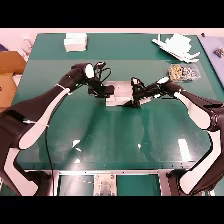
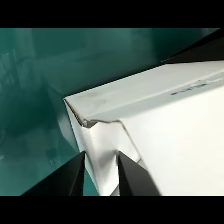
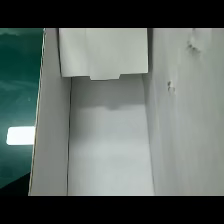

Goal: Fold the box and place the chain.

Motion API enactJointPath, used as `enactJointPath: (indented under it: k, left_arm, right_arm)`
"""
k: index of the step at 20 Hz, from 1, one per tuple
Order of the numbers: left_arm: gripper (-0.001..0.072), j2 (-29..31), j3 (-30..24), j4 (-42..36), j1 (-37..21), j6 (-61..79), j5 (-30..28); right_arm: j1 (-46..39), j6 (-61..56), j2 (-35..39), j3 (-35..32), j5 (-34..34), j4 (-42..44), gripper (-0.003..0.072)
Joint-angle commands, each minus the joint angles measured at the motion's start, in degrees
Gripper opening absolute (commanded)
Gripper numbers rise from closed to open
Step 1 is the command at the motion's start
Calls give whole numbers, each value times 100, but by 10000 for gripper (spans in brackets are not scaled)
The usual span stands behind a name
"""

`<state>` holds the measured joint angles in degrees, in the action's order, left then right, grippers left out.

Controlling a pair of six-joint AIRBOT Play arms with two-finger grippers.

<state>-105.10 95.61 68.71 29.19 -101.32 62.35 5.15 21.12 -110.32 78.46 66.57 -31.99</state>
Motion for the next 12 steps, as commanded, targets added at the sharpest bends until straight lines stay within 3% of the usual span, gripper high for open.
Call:
enactJointPath:
  k: [1, 9, 12]
  left_arm:
    - [258, -4, 9, 372, 160, -577, 2]
    - [257, -39, 20, 595, 201, -1268, -199]
    - [257, -184, 352, 682, 201, -1268, -48]
  right_arm:
    - [2, -4, 0, -2, -4, 4, 622]
    - [0, -4, 0, -2, -4, 4, 622]
    - [0, -4, 0, -2, -4, 4, 622]
